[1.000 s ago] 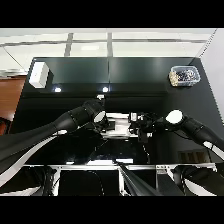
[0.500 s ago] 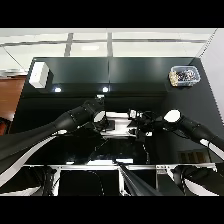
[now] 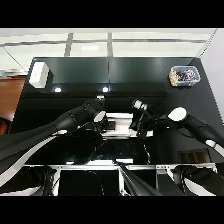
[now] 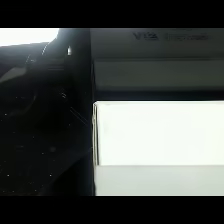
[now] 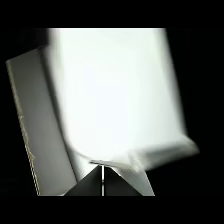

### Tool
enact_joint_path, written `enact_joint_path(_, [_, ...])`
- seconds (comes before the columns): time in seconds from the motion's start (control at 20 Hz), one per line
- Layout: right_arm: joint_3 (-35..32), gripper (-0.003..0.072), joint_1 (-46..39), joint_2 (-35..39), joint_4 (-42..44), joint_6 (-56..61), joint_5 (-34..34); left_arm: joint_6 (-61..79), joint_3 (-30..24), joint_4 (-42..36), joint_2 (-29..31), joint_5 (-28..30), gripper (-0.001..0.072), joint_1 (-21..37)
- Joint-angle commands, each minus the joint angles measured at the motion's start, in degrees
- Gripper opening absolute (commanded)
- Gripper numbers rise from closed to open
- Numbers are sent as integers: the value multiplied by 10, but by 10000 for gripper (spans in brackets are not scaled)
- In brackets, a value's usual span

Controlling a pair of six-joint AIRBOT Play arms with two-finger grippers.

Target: Fold the box and place the chain.

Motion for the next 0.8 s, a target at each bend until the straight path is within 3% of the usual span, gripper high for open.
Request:
enact_joint_path(0.0, [39, 15, -108, 46, -125, 308, 102, 0, -1, 0, -4, -7, 26, 0])
enact_joint_path(0.15, [34, 16, -260, 50, -156, 411, 154, 0, -1, 0, -9, -7, 26, 0])
enact_joint_path(0.35, [-37, 15, -365, 40, -132, 517, 102, 0, -1, 0, -9, -9, 26, 0])
enact_joint_path(0.55, [-76, 16, -303, -21, -36, 446, 161, 0, -1, 0, -9, -11, 26, 0])
enact_joint_path(0.65, [-79, 16, -245, -53, -14, 435, 148, 0, -1, 0, -9, -11, 26, 0])
enact_joint_path(0.75, [-79, 16, -193, -76, 62, 368, 141, 0, -1, 0, -9, -11, 26, 0])
